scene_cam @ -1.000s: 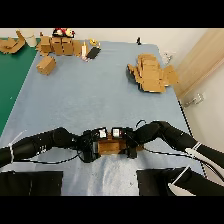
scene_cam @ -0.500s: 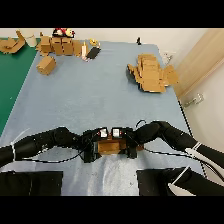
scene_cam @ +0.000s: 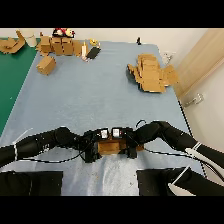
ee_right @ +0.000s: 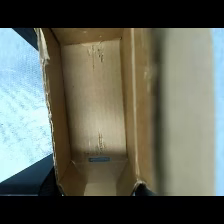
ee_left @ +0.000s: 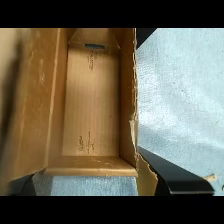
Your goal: Fold the box.
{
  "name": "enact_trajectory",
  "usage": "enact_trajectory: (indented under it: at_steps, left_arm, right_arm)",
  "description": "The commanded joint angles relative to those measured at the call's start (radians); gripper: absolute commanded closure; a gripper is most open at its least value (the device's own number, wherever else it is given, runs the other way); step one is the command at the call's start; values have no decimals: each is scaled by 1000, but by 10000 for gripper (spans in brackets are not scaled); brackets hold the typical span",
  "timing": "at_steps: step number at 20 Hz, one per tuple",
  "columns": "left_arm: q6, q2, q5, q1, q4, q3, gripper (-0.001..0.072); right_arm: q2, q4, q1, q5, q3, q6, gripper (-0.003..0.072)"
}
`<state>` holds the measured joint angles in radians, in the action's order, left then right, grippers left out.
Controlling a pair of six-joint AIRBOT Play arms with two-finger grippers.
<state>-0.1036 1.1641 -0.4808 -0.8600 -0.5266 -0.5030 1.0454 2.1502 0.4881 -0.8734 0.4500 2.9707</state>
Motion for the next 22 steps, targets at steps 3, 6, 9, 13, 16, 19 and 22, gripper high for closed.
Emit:
enact_trajectory:
  at_steps: [3, 6, 9, 13, 16, 19, 22]
  left_arm:
    - [14, 9, 3, -1, 8, -1, 150]
    - [45, 13, 2, 0, 8, -1, 182]
    - [44, 13, 2, 0, 8, -1, 182]
    - [44, 13, 2, 0, 8, -1, 182]
    - [44, 13, 2, 0, 8, -1, 182]
    - [44, 13, 2, 0, 8, -1, 182]
    - [44, 13, 2, 0, 8, -1, 182]
  right_arm:
    - [0, 0, 0, 0, 0, 0, 181]
    - [0, 0, 0, 0, 0, 0, 182]
    - [0, 0, 0, 0, 0, 0, 182]
    - [0, 0, 0, 0, 0, 0, 182]
    - [0, 0, 0, 0, 0, 0, 182]
    - [0, 0, 0, 0, 0, 0, 182]
    - [0, 0, 0, 0, 0, 0, 182]
